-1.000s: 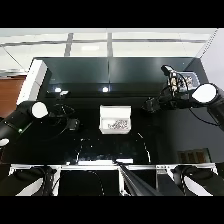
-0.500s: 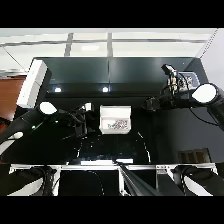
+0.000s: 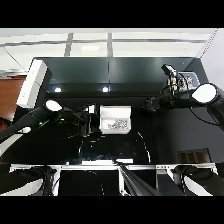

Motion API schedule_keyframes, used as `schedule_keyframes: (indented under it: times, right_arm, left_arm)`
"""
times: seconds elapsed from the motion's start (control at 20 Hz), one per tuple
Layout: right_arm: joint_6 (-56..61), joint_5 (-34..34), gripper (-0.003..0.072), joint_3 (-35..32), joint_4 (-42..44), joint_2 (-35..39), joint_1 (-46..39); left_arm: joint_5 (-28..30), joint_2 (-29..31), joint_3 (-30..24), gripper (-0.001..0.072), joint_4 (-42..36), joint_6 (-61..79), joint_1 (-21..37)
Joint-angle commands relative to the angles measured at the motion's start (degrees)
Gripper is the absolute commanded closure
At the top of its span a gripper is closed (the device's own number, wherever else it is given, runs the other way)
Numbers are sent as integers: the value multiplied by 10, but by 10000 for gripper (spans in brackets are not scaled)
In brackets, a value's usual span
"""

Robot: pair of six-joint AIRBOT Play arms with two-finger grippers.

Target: Fold the box and place the chain.

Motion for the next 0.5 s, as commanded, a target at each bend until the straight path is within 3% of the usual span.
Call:
schedule_keyframes:
  times: [0.0, 0.2, 0.25, 0.35, 0.4, 0.45]
  right_arm:
    - [0, 0, 263, 0, 0, 0, 0]
    - [0, -7, 263, 0, 1, 0, 0]
    - [0, -14, 263, 0, 1, 0, 0]
    - [1, -35, 261, 0, 3, 0, 2]
    - [10, -57, 86, 0, 5, 0, 7]
    - [12, -90, -28, 0, 18, -5, 16]
  left_arm:
    - [-1, -4, 1, -2, -9, 14, -9]
    - [8, -18, 3, 3, -5, 14, -24]
    - [24, -18, 3, 44, -8, 13, -30]
    - [35, -18, 3, 237, -7, 13, -37]
    - [36, -18, 3, 239, -7, 14, -38]
    - [36, -18, 3, 239, -7, 13, -38]
